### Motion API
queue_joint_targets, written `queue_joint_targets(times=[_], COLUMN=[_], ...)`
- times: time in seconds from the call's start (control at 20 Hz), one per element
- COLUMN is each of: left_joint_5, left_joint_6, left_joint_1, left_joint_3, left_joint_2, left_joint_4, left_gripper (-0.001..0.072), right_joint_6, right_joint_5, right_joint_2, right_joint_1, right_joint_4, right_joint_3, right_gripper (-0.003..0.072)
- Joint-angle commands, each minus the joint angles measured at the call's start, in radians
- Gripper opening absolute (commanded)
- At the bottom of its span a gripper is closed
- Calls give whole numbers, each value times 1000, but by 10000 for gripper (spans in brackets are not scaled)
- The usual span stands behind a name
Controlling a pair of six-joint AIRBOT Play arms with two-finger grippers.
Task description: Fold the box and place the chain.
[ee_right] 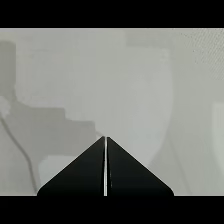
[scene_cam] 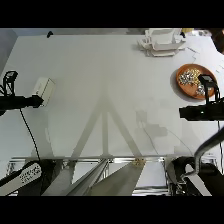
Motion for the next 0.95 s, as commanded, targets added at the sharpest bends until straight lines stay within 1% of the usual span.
queue_joint_targets(times=[0.0,0.15,0.35,0.55,0.65,0.9], left_joint_5=[-5,-37,-108,-120,-120,-113], left_joint_6=[-35,-35,-35,-35,-35,-35], left_joint_1=[2,0,0,0,0,0], left_joint_3=[0,0,0,0,0,0], left_joint_2=[16,92,236,358,373,345], left_joint_4=[22,21,8,8,4,-2], left_gripper=[701,700,699,699,699,699], right_joint_6=[0,0,0,0,0,0], right_joint_5=[0,0,0,0,0,0], right_joint_2=[0,0,0,0,0,0], right_joint_1=[-1,-1,-1,-1,-1,-1], right_joint_4=[0,0,0,0,0,0], right_joint_3=[0,0,0,0,0,0], right_gripper=[19,19,19,19,19,19])
